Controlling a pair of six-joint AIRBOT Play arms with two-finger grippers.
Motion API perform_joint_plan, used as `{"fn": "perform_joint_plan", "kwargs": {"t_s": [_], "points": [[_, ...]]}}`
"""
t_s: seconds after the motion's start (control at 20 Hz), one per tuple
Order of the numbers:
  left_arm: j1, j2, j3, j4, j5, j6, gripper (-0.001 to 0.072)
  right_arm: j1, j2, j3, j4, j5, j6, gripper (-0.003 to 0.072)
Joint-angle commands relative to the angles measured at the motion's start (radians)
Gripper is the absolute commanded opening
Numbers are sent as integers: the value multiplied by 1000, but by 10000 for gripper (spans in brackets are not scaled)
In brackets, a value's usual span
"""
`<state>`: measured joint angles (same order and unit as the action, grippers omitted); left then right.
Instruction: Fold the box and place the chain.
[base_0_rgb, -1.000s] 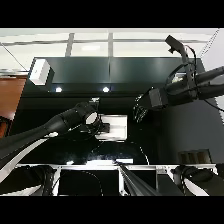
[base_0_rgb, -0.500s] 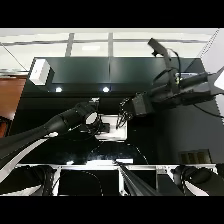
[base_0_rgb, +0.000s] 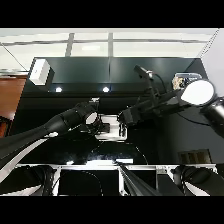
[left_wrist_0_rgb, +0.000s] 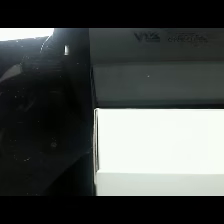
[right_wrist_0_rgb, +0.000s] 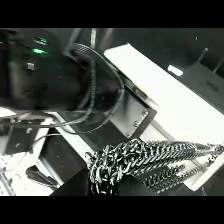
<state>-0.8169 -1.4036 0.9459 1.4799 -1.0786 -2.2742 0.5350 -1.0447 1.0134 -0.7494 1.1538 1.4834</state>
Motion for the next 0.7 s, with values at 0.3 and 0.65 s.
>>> {"fn": "perform_joint_plan", "kwargs": {"t_s": [0.3,0.65], "points": [[0,0,0,0,0,0,28,61,-89,-36,-93,-74,-5,20],[0,0,0,0,0,0,28,2,-81,-27,-137,36,-3,212]]}}
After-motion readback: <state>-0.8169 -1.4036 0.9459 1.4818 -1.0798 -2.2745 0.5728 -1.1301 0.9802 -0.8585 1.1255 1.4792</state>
